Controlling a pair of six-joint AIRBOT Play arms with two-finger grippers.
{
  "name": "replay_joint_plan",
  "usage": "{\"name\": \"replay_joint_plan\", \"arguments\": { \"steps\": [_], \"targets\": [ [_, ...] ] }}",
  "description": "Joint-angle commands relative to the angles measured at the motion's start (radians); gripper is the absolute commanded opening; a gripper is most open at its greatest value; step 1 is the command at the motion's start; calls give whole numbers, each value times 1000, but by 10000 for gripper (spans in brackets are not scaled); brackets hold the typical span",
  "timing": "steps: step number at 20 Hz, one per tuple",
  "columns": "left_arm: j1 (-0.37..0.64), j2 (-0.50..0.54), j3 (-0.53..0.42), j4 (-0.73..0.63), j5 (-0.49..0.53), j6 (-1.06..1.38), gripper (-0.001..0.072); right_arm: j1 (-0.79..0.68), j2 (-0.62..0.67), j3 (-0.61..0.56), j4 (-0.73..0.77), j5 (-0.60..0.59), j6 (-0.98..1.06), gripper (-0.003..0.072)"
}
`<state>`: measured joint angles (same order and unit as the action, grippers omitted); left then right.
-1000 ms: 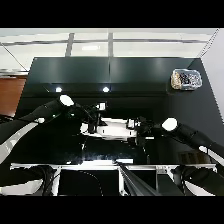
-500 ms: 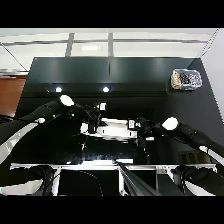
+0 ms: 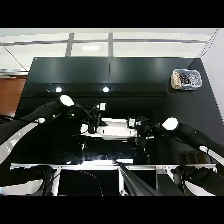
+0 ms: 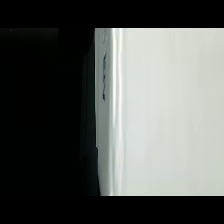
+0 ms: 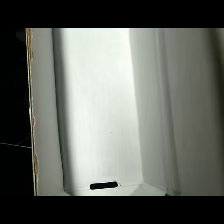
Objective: Fold the box and place the chain.
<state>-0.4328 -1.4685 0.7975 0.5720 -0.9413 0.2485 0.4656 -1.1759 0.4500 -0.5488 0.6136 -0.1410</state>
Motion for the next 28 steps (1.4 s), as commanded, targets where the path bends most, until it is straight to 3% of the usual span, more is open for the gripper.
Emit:
{"name": "replay_joint_plan", "arguments": {
  "steps": [1, 7, 9, 13, 14, 15, 16, 19, 21, 23, 24, 26, 28],
  "targets": [
    [1, 0, 0, 0, 0, 2, 28, 0, 0, 1, 2, -19, 13, 593],
    [1, 0, 0, 0, 0, 2, 28, 0, 0, 1, -3, -15, 10, 591],
    [1, 0, 0, 0, 0, 2, 28, 0, 0, 1, -6, -4, 2, 479],
    [1, 0, 1, 0, 0, 7, 33, 0, 0, 1, -6, -4, 2, 473],
    [3, 0, 5, 1, -2, 7, 80, 0, 0, 1, -6, -4, 2, 473],
    [6, 1, 11, 0, -9, 5, 264, 0, 0, 1, -6, -4, 2, 473],
    [13, 5, 24, 0, -18, -24, 343, 0, 0, 1, -6, -4, 2, 473],
    [56, 47, 71, 3, -68, -146, 427, 0, 0, 1, -6, -4, 2, 473],
    [101, 116, 92, 86, -151, -237, 427, 0, 0, 1, -6, -4, 2, 473],
    [145, 216, 109, 259, -207, -438, 410, 0, 0, 1, -6, -4, 2, 473],
    [166, 269, 116, 339, -220, -593, 320, 0, 0, 1, -6, -4, 2, 473],
    [209, 369, 124, 435, -303, -824, 30, 0, 0, 1, -6, -4, 2, 473],
    [213, 430, 91, 417, -435, -940, 27, 0, 0, 1, -6, -4, 2, 473]
  ]
}}
